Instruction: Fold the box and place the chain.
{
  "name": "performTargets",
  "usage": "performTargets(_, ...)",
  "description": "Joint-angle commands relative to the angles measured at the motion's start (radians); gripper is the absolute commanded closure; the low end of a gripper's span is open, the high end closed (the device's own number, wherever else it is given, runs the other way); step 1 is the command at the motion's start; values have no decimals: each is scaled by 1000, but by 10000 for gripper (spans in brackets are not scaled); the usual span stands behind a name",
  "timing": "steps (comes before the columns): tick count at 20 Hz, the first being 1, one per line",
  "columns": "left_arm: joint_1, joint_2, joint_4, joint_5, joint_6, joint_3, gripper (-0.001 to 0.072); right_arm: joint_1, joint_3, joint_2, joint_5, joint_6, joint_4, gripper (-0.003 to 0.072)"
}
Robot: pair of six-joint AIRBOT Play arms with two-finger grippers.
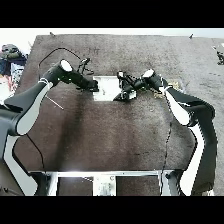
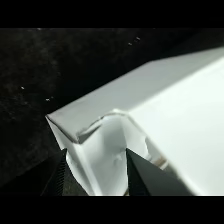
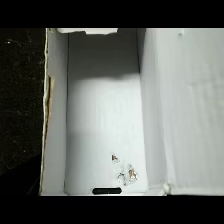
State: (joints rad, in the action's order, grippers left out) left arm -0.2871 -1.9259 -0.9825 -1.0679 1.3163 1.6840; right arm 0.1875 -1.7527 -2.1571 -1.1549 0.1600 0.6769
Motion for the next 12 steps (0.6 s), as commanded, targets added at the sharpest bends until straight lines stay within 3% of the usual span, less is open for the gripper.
performTargets(1, -36, 0, -109, 43, 137, 13, 312, 0, 0, 0, 0, 0, 0, 347)
performTargets(3, -58, 0, -166, 61, 202, 13, 313, 0, 0, 0, 0, 0, 0, 347)
performTargets(7, -130, -1, -412, 66, 448, 39, 313, 0, 0, 0, 0, 0, 0, 347)
performTargets(12, -206, -85, -647, -122, 675, 183, 314, 0, 0, 0, 0, 0, 0, 347)
